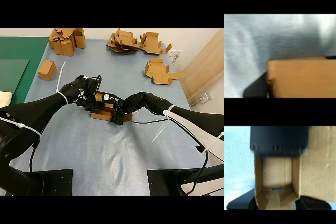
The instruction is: Fold the box.
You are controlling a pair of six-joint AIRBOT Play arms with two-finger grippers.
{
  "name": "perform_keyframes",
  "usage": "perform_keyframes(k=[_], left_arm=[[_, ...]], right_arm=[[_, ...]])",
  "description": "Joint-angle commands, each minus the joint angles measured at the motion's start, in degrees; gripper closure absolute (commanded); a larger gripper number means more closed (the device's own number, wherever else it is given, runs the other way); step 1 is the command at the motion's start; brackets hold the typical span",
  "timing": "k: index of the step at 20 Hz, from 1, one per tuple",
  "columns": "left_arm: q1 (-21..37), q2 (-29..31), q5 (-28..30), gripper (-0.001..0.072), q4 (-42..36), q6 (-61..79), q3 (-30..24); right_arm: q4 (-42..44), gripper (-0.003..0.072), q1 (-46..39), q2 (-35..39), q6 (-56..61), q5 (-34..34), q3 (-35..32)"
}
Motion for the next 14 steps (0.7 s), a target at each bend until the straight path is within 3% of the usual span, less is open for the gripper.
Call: perform_keyframes(k=[1,6,7,8,14], left_arm=[[-0.1,0.0,-0.4,0.0698,-0.1,1.0,0.1],[-0.2,0.0,-0.5,0.0696,-1.0,1.0,0.1],[-0.2,0.0,-0.5,0.0541,-1.4,1.2,0.2],[-0.2,0.1,-0.6,0.0302,-1.3,1.0,0.3],[0.0,3.9,-0.8,0.028,2.0,0.9,0.3]], right_arm=[[-0.1,0.0242,0.0,0.0,-0.2,0.0,0.0],[-0.1,0.0243,0.0,0.0,-0.2,0.0,0.0],[-0.1,0.0243,0.0,0.0,-0.2,0.0,0.0],[-0.1,0.0243,0.0,0.0,-0.2,0.0,0.0],[-0.1,0.0243,0.0,0.0,-0.2,0.0,0.0]])
